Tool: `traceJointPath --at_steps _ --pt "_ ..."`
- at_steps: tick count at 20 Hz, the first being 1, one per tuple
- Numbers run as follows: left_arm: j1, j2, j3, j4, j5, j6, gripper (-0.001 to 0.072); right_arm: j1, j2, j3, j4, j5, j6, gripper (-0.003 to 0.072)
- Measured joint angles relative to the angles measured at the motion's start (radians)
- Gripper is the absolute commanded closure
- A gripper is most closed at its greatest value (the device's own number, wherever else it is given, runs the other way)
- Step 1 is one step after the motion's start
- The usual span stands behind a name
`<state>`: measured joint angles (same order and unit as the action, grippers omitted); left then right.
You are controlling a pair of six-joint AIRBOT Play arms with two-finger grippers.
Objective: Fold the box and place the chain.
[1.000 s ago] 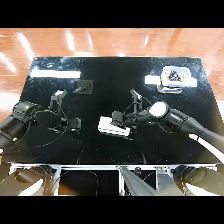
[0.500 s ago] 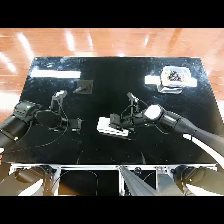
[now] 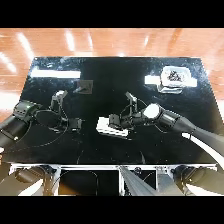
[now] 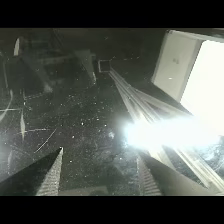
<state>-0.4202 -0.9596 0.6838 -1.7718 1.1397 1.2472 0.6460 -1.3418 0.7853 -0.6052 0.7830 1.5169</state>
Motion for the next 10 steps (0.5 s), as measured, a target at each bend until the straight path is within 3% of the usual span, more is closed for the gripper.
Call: traceJointPath --at_steps 6,10 --pt "0.000 0.000 0.062 -0.005 0.000 0.088 0.0161 -0.103 0.103 0.039 -0.005 0.142 -0.050 0.0655" --pt "0.000 -0.012 0.123 -0.074 -0.024 0.385 0.0144 -0.271 0.217 0.045 -0.047 0.256 -0.082 0.0655"
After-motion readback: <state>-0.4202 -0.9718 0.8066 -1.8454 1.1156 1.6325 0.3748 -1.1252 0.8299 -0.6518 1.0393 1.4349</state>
